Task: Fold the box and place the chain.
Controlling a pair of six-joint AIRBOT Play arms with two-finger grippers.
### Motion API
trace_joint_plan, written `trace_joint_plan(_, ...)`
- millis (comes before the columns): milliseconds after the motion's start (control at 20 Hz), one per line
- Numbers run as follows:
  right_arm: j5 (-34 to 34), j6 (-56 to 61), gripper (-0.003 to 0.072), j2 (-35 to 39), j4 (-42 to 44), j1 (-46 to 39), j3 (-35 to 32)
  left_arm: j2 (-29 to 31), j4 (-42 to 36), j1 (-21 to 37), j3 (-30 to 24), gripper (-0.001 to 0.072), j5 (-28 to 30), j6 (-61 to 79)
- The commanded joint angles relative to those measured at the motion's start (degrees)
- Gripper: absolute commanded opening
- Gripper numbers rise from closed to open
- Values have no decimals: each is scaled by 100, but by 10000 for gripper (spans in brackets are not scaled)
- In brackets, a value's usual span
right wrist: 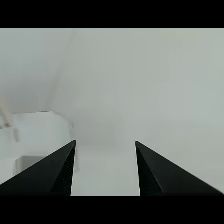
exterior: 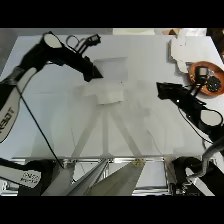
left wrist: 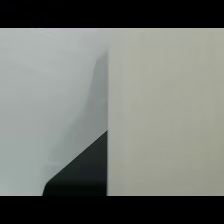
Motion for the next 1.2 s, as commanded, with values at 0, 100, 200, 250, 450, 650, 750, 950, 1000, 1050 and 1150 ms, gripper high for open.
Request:
trace_joint_plan(0,-7,26,407,614,-173,-748,4,1036,-358,192,-31,0,-448,-55)
trace_joint_plan(100,140,26,406,745,-173,-1121,4,1558,-479,201,-448,-1,-470,59)
trace_joint_plan(200,435,26,406,772,-173,-1436,4,1937,-713,201,-1377,0,-363,435)
trace_joint_plan(250,616,26,405,769,-181,-1565,4,2020,-868,201,-1897,2,-254,708)
trace_joint_plan(450,1141,28,404,769,-562,-1779,4,1825,-1097,164,-2865,6,472,1237)
trace_joint_plan(650,1497,28,403,767,-796,-1779,4,1451,-1106,164,-2881,7,833,1657)
trace_joint_plan(750,1519,28,403,767,-798,-1779,4,1331,-1106,162,-2881,7,992,2302)
trace_joint_plan(950,1515,28,403,767,-981,-1779,4,1095,-1198,17,-2881,3,1123,3217)
trace_joint_plan(1000,1517,28,403,767,-1025,-1779,4,1010,-1193,-22,-2881,3,1119,3241)
trace_joint_plan(1050,1517,28,403,767,-1034,-1779,4,905,-1196,-46,-2881,2,1117,3324)
trace_joint_plan(1150,1517,28,403,767,-1034,-1779,4,691,-1222,-105,-2881,1,1093,3370)
